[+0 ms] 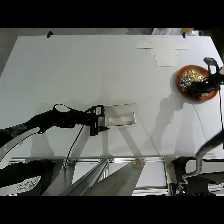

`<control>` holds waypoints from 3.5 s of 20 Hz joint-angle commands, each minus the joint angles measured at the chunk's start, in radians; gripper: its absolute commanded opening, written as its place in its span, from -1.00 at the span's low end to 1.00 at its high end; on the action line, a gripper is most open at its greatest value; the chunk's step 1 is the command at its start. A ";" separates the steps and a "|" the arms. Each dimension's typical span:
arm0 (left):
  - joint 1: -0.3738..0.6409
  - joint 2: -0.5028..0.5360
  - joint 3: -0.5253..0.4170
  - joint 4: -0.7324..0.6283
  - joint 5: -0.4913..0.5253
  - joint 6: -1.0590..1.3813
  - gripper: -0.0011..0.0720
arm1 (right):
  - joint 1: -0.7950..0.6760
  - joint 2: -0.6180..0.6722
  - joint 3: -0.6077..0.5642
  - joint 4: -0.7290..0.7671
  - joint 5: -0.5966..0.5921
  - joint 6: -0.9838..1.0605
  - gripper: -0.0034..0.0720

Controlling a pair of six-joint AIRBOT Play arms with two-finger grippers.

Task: Fold the box and place the chain.

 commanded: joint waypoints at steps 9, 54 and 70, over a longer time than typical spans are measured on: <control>0.000 0.000 0.001 0.000 0.000 0.000 -0.79 | -0.001 -0.003 0.000 0.024 -0.006 -0.031 -0.86; 0.000 0.000 0.001 0.000 0.000 0.000 -0.79 | 0.879 0.763 -0.035 0.550 0.266 -0.060 -0.86; 0.000 0.000 0.001 0.000 0.000 0.000 -0.79 | 0.956 0.464 -0.352 0.578 0.024 -0.176 -0.86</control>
